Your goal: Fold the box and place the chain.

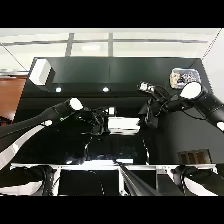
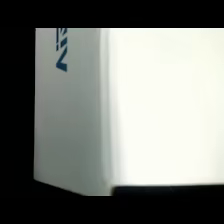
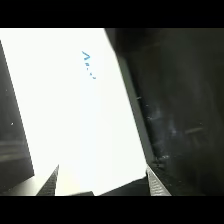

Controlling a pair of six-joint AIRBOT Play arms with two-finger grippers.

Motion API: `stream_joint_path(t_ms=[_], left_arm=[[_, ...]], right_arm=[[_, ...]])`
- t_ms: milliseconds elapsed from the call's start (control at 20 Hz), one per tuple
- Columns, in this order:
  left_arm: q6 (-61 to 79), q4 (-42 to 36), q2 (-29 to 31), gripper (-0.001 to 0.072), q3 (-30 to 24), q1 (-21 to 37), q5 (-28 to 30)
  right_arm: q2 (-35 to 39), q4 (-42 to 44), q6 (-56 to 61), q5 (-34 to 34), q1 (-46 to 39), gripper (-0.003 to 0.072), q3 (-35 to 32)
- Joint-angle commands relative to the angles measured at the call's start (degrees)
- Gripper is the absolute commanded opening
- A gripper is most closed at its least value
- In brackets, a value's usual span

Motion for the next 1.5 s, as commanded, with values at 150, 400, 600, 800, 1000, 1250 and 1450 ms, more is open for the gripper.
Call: stream_joint_path(t_ms=[150,400,600,800,1000,1250,1450], left_arm=[[0.0,0.0,0.0,0.0289,0.0,0.0,0.0],[0.0,0.0,-0.1,0.0289,0.0,0.0,0.0],[0.0,0.0,-0.1,0.0289,0.0,0.0,0.1],[0.0,0.0,-0.1,0.0288,0.0,0.0,0.1],[0.0,0.0,-0.1,0.0288,0.0,0.0,0.0],[0.0,0.0,-0.1,0.0289,0.0,0.0,0.1],[0.0,0.0,-0.1,0.0288,0.0,0.0,0.0]], right_arm=[[0.0,0.1,-3.0,-7.5,3.8,0.0613,-2.8],[0.0,0.0,-2.9,-7.0,3.8,0.0412,-2.8],[0.0,0.0,-2.9,-6.8,3.8,0.0405,-3.0],[0.0,-0.3,-3.0,-6.7,3.8,0.02,-3.7],[0.0,-0.2,-3.0,-6.6,3.8,0.02,-4.3],[0.0,-0.4,-2.9,-6.6,3.8,0.0309,-4.3],[0.0,-0.4,-2.9,-6.6,3.8,0.031,-4.3]])
